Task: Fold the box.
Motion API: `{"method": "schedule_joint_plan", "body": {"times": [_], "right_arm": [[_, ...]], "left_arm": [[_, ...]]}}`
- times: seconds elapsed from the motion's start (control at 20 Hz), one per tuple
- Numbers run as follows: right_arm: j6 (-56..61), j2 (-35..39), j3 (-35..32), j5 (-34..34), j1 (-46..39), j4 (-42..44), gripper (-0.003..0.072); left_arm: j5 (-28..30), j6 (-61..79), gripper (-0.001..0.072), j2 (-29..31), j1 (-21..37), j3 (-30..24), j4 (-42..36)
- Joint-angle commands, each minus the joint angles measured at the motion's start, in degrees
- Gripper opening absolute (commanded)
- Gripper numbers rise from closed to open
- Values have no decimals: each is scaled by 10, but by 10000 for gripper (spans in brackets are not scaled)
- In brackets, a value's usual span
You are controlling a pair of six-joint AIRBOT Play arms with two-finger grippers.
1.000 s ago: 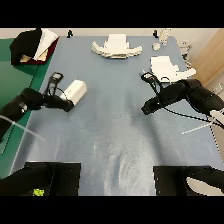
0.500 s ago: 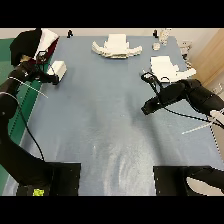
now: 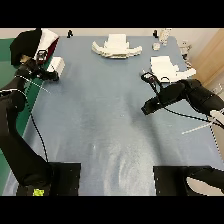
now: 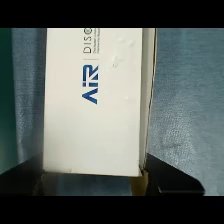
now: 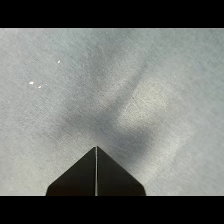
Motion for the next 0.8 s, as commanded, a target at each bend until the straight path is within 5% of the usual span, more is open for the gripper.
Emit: {"method": "schedule_joint_plan", "body": {"times": [0.0, 0.1, 0.15, 0.2, 0.45, 0.7, 0.75], "right_arm": [[0, 0, 0, 0, 0, 0, 5], [0, 0, 0, 0, 0, 0, 5], [0, 0, 0, 0, 0, 0, 5], [0, 0, 0, 0, 0, 0, 4], [0, 0, 0, 0, 0, 0, 5], [0, 0, 0, 0, 0, 0, 4], [0, 0, 0, 0, 0, 0, 4]], "left_arm": [[3, -3, 395, -7, 2, 5, 3], [-5, -3, 399, -7, 1, 5, 3], [-9, -2, 619, -6, 2, 5, 4], [-19, -3, 704, -3, 2, 8, 4], [-122, -4, 704, 40, 16, 41, 45], [-313, -7, 701, 125, 36, 59, 44], [-351, -25, 546, 141, 36, 59, 44]]}}
